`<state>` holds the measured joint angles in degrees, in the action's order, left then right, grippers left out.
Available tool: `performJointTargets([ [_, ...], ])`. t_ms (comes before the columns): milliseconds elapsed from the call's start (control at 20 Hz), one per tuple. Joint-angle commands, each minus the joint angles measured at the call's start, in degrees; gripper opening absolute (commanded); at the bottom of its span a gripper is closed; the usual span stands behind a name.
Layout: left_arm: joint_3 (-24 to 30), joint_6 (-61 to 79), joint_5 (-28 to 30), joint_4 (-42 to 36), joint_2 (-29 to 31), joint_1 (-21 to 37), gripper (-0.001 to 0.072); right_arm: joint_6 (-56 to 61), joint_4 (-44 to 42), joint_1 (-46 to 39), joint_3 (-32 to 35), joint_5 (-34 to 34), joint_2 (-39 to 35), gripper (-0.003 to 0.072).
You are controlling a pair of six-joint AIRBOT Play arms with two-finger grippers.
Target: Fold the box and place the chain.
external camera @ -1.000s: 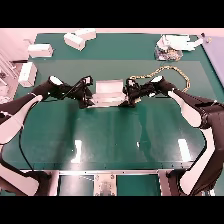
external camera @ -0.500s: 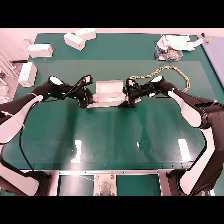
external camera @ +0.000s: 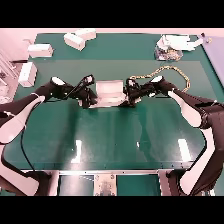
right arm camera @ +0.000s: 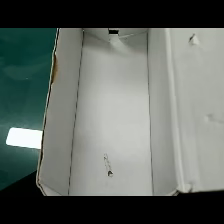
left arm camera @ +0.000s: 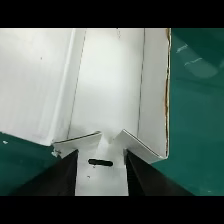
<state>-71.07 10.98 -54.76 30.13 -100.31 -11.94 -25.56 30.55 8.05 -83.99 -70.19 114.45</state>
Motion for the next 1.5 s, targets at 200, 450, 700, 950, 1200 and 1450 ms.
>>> performJointTargets([
  [200,-0.2,4.8,1.2,-3.9,-0.2,-0.5,0.0315,0.0,0.0,0.0,0.0,0.0,0.0,0.0591],
  [450,-0.3,9.5,1.6,-6.2,-1.1,-0.5,0.0316,0.0,0.0,0.0,0.0,0.0,0.0,0.0591],
  [700,-0.6,12.9,0.9,-8.2,-3.9,-0.5,0.0318,0.0,0.0,0.0,0.0,0.0,0.0,0.0591],
  [950,-3.1,13.6,-0.9,-8.2,-5.1,-0.5,0.0382,0.0,0.0,0.0,0.0,0.0,0.0,0.0591],
  [1200,-5.3,14.5,-3.2,-7.8,-6.0,-0.5,0.0425,0.0,0.0,0.0,0.0,0.0,0.0,0.0591],
  [1450,-5.5,11.9,-4.7,-7.8,-6.1,-0.5,0.0586,0.0,0.0,0.0,0.0,0.0,0.0,0.0591],
])
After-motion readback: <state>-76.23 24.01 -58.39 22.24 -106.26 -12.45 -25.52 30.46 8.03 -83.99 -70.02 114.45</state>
